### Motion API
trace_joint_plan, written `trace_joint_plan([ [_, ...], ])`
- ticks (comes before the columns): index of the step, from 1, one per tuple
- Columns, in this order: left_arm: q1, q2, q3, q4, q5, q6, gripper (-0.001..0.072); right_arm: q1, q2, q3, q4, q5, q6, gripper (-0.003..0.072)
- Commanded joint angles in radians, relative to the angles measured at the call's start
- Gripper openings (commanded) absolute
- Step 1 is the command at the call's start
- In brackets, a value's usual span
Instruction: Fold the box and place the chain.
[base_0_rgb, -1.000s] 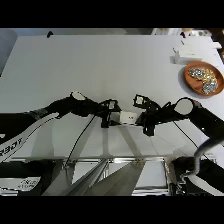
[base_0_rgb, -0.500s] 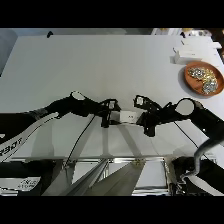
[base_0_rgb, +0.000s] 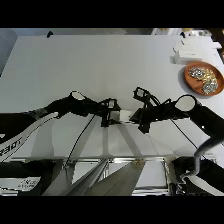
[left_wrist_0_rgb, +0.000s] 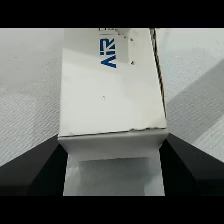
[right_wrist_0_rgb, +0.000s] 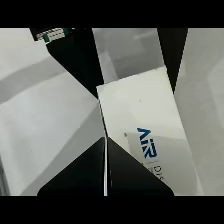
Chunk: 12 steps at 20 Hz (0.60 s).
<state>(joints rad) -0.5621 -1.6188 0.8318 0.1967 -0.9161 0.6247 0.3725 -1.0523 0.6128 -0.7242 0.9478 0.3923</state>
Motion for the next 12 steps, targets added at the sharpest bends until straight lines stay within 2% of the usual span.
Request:
trace_joint_plan([
  [1, 0.0, 0.0, 0.0, 0.001, -0.001, 0.0, 0.0103, 0.005, -0.062, 0.002, 0.043, -0.031, -0.002, 0.0016],
  [6, 0.0, 0.0, 0.0, 0.001, -0.001, 0.0, 0.0103, 0.077, -0.099, 0.002, 0.032, -0.065, -0.019, 0.0016],
  [10, 0.0, 0.0, 0.0, 0.001, -0.001, 0.0, 0.0103, 0.077, -0.101, 0.002, -0.096, -0.07, 0.082, 0.0016],
  [12, 0.0, 0.0, 0.0, 0.001, -0.001, 0.0, 0.0103, 0.077, -0.101, 0.002, -0.103, -0.07, 0.105, 0.0016],
])
